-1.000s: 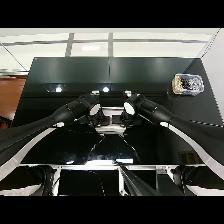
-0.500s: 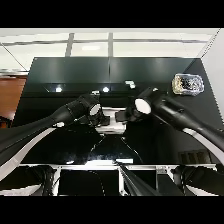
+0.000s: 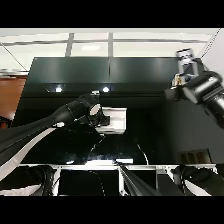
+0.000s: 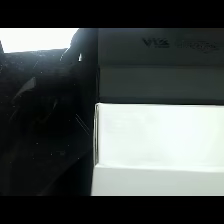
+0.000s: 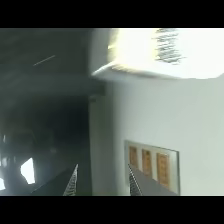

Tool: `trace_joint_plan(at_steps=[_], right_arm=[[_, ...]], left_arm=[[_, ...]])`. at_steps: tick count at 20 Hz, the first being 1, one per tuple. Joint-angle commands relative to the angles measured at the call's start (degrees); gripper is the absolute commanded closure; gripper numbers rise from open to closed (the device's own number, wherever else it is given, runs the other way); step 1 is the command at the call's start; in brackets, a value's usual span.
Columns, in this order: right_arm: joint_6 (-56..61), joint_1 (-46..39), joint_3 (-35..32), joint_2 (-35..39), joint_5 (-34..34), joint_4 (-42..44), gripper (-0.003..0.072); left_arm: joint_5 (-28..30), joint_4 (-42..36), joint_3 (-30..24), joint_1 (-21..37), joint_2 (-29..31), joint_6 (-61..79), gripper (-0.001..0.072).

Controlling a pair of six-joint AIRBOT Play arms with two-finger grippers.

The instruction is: Fold the box and place the chain.

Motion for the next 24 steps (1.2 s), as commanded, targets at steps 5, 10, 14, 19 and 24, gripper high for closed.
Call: trace_joint_plan(at_steps=[5,10,14,19,24], right_arm=[[2.91,-28.5,-0.35,-10.05,-26.45,24.15,-0.0034],[3.02,-34.47,18.18,-26.14,-13.2,42.62,-0.0032],[9.46,-34.45,28.55,-35.74,-7.67,44.59,-0.0004],[14.05,-34.97,30.01,-39.74,-9.25,45.64,0.008],[14.1,-35.34,30.01,-41.42,-11.23,45.92,0.008]], left_arm=[[-0.04,0.04,-0.02,0.0,0.02,0.04,0.0681],[-0.02,0.02,-0.02,0.0,0.02,0.02,0.068],[0.0,0.04,-0.02,0.0,0.02,0.04,0.0681],[-0.02,0.02,-0.02,0.0,0.02,0.02,0.0681],[0.0,0.04,-0.02,0.0,0.02,0.04,0.0681]])
